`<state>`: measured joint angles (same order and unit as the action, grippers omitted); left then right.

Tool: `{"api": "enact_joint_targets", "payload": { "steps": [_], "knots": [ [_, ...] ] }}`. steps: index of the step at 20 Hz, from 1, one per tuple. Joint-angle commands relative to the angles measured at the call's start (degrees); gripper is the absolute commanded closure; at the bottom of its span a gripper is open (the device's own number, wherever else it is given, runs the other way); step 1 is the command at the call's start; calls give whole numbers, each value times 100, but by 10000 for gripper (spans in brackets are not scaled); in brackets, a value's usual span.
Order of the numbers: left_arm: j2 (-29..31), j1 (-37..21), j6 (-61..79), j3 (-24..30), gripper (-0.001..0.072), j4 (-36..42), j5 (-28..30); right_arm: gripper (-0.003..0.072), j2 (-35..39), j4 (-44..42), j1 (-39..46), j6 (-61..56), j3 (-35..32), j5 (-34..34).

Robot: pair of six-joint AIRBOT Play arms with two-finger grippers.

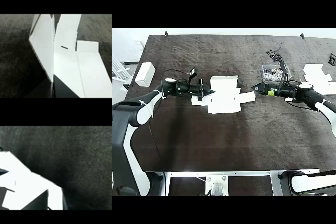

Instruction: Fold the box and place the chain.

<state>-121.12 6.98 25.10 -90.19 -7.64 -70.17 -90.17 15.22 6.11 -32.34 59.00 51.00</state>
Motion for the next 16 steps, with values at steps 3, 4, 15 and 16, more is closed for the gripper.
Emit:
{"api": "enact_joint_targets", "payload": {
  "steps": [3, 4, 15, 16],
  "knots": [
    [0, 2, 129, 17, 694, -190, 94, 504, 4, 0, -13, 7, -2, 350],
    [0, 2, 157, 17, 694, -219, 66, 505, 4, 37, -15, 7, -20, 411],
    [0, 2, 402, 17, 693, -289, -442, 505, 15, -245, -44, 304, -367, 767],
    [0, 2, 402, 17, 693, -289, -444, 505, 15, -262, -44, 306, -367, 855]
  ]
}}
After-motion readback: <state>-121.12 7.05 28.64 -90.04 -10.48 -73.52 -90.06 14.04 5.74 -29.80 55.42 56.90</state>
